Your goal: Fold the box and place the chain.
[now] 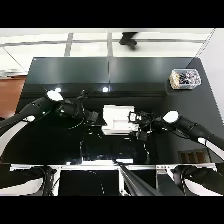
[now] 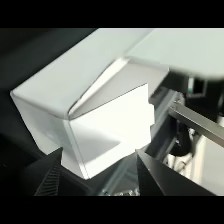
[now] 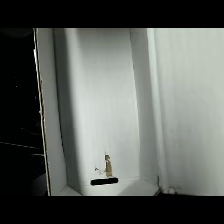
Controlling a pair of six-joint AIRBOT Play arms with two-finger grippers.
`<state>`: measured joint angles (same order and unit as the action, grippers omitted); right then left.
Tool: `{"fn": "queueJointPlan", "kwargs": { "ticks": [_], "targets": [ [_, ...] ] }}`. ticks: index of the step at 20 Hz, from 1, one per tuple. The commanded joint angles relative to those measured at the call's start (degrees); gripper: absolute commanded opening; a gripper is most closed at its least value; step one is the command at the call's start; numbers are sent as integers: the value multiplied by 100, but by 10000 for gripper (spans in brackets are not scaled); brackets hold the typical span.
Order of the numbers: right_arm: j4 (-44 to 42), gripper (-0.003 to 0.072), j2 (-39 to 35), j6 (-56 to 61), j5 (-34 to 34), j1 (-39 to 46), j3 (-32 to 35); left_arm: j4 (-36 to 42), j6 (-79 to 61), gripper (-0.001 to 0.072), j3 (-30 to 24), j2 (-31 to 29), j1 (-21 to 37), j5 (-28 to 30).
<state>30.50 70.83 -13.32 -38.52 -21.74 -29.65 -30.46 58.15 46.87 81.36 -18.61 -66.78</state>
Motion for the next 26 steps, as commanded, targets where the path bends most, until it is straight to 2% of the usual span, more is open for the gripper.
{"fn": "queueJointPlan", "kwargs": {
  "ticks": [1,4,8,10,16,20,26],
  "targets": [
    [0,67,4,2,-2,-4,2,-984,1274,521,433,0,-334,273],
    [0,67,4,0,0,-4,2,-1698,2135,521,809,0,-575,304],
    [0,66,4,2,0,-4,2,-1858,2496,520,1032,0,-848,372],
    [0,67,4,0,0,-4,2,-1917,2728,497,1045,0,-927,352],
    [0,67,4,2,0,-4,2,-2538,3622,497,1047,0,-1204,503],
    [0,66,4,0,0,-4,2,-2653,3797,497,1047,0,-1394,719],
    [0,66,4,2,0,-4,2,-3235,4306,497,1058,2,-1720,946]
  ]
}}
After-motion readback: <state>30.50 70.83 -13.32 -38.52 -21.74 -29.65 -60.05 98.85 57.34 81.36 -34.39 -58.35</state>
